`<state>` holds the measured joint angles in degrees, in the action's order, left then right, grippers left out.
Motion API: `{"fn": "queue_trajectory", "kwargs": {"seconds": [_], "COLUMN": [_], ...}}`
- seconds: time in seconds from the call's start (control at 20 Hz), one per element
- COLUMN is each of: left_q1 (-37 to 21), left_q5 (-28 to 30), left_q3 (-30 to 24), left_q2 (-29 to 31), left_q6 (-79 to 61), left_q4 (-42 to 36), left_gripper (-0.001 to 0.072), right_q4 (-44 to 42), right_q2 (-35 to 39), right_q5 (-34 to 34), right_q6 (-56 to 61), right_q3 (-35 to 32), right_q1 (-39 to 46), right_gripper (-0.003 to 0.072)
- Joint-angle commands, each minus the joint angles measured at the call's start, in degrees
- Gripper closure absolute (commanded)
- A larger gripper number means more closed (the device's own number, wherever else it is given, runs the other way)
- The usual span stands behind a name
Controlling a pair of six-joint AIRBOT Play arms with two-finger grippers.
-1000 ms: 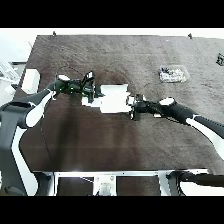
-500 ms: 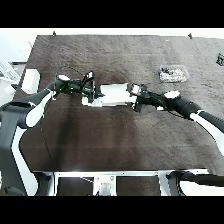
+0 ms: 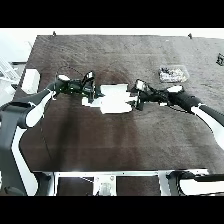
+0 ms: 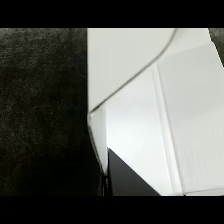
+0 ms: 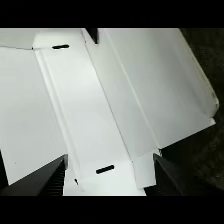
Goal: Fold the box and place the chain.
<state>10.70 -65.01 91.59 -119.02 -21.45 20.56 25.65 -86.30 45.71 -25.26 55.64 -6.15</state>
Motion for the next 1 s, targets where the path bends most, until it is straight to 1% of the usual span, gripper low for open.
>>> {"fn": "queue_trajectory", "kwargs": {"seconds": [0.0, 0.05, 0.1, 0.35, 0.5, 0.6, 0.75, 0.95], "left_q1": [0.0, -0.02, 0.0, -0.02, 0.0, 0.0, 0.0, 0.0], "left_q5": [0.02, 0.07, 0.09, 0.07, 0.04, 0.07, 0.04, 0.04], "left_q3": [-0.02, -0.02, -0.02, -0.02, -0.02, -0.02, -0.02, -0.02], "left_q2": [-0.04, -0.04, -0.04, -0.04, -0.04, -0.04, -0.04, -0.04], "left_q6": [0.0, -0.02, -0.02, -0.02, 0.0, 0.0, 0.0, 0.0], "left_q4": [0.0, 0.0, 0.0, 0.0, 0.0, 0.0, 0.0, 0.0], "left_gripper": [0.0687, 0.0687, 0.0687, 0.0687, 0.0687, 0.0687, 0.0687, 0.0687], "right_q4": [9.64, 9.68, 9.66, 9.99, 9.75, 9.7, 6.25, 1.79], "right_q2": [3.23, 4.85, 6.19, 6.45, 5.46, 3.69, 0.96, 0.87], "right_q5": [5.25, 7.06, 6.84, 5.42, -1.03, -2.25, -7.63, -11.78], "right_q6": [7.17, 7.32, 5.55, 0.48, -1.01, -0.98, -2.91, -5.09], "right_q3": [-0.09, -1.03, -2.08, -7.26, -9.16, -9.14, -9.09, -8.31], "right_q1": [1.57, 1.55, 0.85, -1.77, -3.96, -5.42, -6.36, -6.16], "right_gripper": [0.0087, 0.0087, 0.0086, 0.0086, 0.0085, 0.0085, 0.0085, 0.0085]}}
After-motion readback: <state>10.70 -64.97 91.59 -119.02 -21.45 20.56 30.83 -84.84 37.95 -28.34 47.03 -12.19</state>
